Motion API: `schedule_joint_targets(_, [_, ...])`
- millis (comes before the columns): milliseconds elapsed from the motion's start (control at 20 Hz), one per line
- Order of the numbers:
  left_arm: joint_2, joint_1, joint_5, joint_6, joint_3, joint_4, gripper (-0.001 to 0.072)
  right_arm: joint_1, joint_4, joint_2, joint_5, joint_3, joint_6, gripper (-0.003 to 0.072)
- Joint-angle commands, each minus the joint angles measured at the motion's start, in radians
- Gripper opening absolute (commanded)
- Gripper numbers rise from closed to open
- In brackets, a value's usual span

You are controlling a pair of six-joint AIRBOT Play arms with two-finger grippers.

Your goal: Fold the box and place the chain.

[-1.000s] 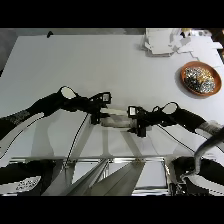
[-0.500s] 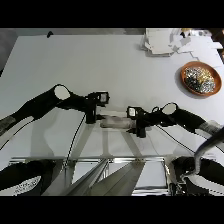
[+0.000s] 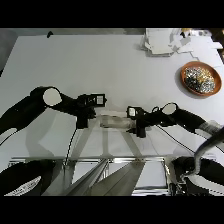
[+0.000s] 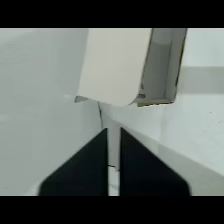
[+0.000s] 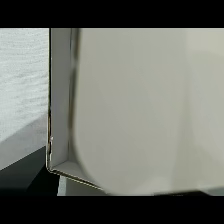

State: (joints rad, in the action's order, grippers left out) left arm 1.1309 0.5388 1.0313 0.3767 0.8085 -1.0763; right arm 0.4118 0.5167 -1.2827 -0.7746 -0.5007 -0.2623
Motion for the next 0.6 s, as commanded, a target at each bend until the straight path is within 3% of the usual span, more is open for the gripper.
schedule_joint_targets(0, [-0.043, 0.058, 0.033, 0.103, 0.0, -0.016, 0.0003, 0.0, 0.0, 0.001, 0.0, 0.0, 0.0, 0.0402])
schedule_joint_targets(150, [-0.027, 0.143, -0.022, 0.098, -0.004, 0.032, 0.0003, 0.0, 0.0, 0.001, 0.0, 0.0, 0.0, 0.0402])
schedule_joint_targets(400, [0.064, 0.166, -0.418, 0.139, -0.004, 0.182, 0.0002, 0.0, 0.0, 0.001, 0.0, 0.0, 0.0, 0.0402])
schedule_joint_targets(550, [0.13, 0.163, -0.565, 0.24, -0.004, 0.187, 0.0003, 0.0, 0.0, 0.001, 0.0, 0.0, 0.0, 0.0402])
